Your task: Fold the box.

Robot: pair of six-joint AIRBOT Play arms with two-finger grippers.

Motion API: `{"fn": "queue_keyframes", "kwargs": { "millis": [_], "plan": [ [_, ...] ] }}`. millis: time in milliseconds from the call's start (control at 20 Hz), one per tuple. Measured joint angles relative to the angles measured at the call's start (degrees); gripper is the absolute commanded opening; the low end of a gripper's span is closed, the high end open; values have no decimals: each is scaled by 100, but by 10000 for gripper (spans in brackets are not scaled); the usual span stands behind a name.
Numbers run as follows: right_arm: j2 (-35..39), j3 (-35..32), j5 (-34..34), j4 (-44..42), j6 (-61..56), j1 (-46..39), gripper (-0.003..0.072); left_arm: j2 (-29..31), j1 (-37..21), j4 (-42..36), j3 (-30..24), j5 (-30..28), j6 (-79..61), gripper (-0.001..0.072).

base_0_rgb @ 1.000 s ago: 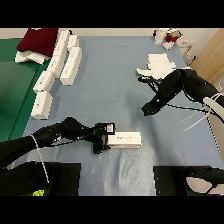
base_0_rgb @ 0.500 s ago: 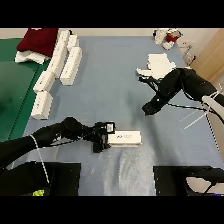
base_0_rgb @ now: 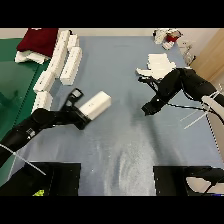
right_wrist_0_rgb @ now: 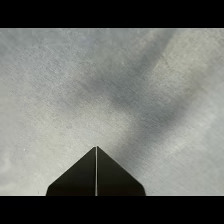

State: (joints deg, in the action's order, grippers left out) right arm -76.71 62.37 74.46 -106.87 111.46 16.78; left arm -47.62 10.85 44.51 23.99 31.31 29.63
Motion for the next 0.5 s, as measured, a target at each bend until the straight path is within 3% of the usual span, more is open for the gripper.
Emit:
{"fn": "queue_keyframes", "kwargs": {
  "millis": [200,500],
  "plan": [
    [0,0,0,-2,0,0,10,-111,-1226,723,-4,-107,1213,477],
    [0,0,0,0,0,0,9,-881,-1716,992,127,-918,1941,477]
  ]
}}
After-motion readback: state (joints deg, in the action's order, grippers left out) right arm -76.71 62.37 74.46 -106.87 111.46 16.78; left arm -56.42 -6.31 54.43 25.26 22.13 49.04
